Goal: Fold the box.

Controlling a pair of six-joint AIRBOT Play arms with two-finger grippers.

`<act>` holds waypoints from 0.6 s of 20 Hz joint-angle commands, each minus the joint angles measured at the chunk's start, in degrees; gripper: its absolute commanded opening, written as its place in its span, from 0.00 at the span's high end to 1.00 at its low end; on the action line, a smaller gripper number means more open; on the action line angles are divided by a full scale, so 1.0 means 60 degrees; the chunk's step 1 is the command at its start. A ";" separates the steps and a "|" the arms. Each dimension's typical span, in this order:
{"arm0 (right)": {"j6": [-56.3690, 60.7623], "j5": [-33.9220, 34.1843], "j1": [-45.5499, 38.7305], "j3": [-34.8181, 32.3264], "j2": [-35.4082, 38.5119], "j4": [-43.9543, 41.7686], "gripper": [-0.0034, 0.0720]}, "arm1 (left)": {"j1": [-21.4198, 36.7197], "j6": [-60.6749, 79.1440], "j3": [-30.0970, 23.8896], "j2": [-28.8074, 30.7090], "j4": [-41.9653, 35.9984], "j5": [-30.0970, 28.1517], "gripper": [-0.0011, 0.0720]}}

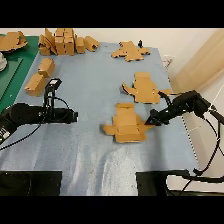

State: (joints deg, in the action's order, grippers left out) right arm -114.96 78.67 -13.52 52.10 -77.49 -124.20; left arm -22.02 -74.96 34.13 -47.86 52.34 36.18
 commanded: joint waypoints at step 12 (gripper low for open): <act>-0.0175 -0.3107 0.5049 -0.0688 0.1188 -0.0871 0.95 | 0.1654 0.1410 0.0015 -0.2594 -0.2830 0.1126 0.54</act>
State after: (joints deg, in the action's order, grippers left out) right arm -115.74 62.81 14.09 48.29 -71.66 -129.62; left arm -13.58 -73.03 34.17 -59.48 41.78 41.67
